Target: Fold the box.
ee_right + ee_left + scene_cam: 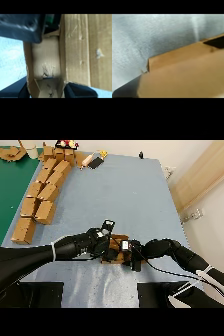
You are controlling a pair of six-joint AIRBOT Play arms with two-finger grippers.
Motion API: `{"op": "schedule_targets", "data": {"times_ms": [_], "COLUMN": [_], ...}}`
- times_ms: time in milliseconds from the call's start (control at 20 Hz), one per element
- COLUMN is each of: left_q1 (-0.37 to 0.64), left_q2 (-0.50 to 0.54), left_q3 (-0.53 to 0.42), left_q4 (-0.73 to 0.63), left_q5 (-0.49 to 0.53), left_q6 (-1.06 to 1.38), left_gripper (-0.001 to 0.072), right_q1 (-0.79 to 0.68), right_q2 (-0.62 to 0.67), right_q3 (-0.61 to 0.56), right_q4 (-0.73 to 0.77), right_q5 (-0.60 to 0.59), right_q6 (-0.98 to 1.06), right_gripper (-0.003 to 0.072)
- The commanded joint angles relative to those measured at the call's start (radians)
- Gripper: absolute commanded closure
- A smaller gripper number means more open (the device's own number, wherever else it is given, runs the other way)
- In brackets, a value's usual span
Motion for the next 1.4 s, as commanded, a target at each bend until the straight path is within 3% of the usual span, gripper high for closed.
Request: {"op": "schedule_targets", "data": {"times_ms": [0, 250, 300, 550, 600, 650, 750, 800, 1200, 1250, 1300, 1350], "left_q1": [-0.014, -0.038, -0.043, -0.064, -0.064, -0.064, -0.064, -0.064, -0.064, -0.064, -0.064, -0.064], "left_q2": [-0.039, -0.081, -0.093, -0.114, -0.114, -0.114, -0.114, -0.114, -0.114, -0.113, -0.113, -0.113], "left_q3": [0.039, 0.108, 0.120, 0.138, 0.138, 0.138, 0.138, 0.138, 0.138, 0.138, 0.138, 0.138], "left_q4": [0.082, 0.122, 0.120, 0.127, 0.127, 0.127, 0.127, 0.128, 0.127, 0.127, 0.127, 0.127], "left_q5": [-0.069, -0.089, -0.102, -0.134, -0.138, -0.140, -0.145, -0.145, -0.143, -0.143, -0.142, -0.143], "left_q6": [-0.082, -0.123, -0.123, -0.123, -0.123, -0.123, -0.123, -0.122, -0.122, -0.122, -0.122, -0.122], "left_gripper": [0.0242, 0.0272, 0.0312, 0.0362, 0.0394, 0.0521, 0.0571, 0.0698, 0.0698, 0.0691, 0.0425, 0.0203], "right_q1": [0.000, 0.000, 0.000, 0.000, 0.000, 0.000, 0.000, 0.000, 0.000, 0.000, 0.000, 0.000], "right_q2": [0.000, 0.000, 0.000, 0.000, 0.000, 0.000, 0.000, 0.000, 0.000, 0.000, 0.000, 0.001], "right_q3": [0.001, 0.001, 0.001, 0.001, 0.001, 0.001, 0.001, 0.001, 0.001, 0.001, 0.001, 0.001], "right_q4": [0.000, 0.000, 0.000, 0.000, 0.000, 0.000, 0.000, 0.000, 0.000, 0.000, 0.000, 0.000], "right_q5": [0.000, 0.000, 0.000, 0.000, 0.000, 0.000, 0.000, 0.000, 0.000, 0.000, 0.000, 0.000], "right_q6": [0.000, 0.000, 0.000, 0.000, 0.000, 0.000, 0.000, 0.000, 0.000, 0.000, 0.000, 0.000], "right_gripper": [0.0184, 0.0184, 0.0184, 0.0184, 0.0184, 0.0184, 0.0185, 0.0184, 0.0185, 0.0184, 0.0184, 0.0184]}}
